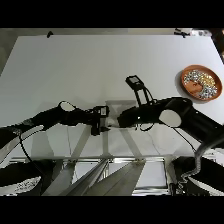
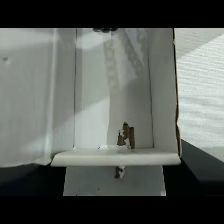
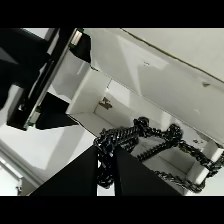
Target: Fold the box and place the chain.
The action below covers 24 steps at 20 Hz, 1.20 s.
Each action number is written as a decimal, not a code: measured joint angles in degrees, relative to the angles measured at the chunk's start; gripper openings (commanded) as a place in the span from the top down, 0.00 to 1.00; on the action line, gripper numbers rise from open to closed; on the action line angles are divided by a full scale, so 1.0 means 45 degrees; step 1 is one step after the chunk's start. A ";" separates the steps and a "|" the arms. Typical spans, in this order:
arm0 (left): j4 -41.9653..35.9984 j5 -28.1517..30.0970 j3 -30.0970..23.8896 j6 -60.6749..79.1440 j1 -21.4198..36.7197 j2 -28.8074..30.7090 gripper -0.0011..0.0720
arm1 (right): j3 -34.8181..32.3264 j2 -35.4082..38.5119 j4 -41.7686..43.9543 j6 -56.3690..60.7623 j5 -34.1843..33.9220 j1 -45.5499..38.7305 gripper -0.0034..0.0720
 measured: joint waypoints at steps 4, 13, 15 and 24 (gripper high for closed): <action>0.0000 0.0000 0.0000 0.0005 0.0000 0.0000 0.53 | -0.0097 -0.1195 0.0136 0.0044 -0.0525 0.0398 0.94; 0.0005 0.0000 0.0000 0.0000 0.0000 0.0000 0.53 | -0.0126 -0.2531 0.0257 0.0073 -0.1239 0.0554 0.65; 0.0005 0.0000 0.0000 0.0000 0.0000 0.0000 0.53 | -0.0126 -0.2220 0.0243 0.0073 -0.1239 0.0554 0.65; 0.0005 0.0000 0.0000 0.0005 0.0000 0.0000 0.53 | -0.0131 0.1302 -0.2521 0.0063 0.2283 -0.1613 0.26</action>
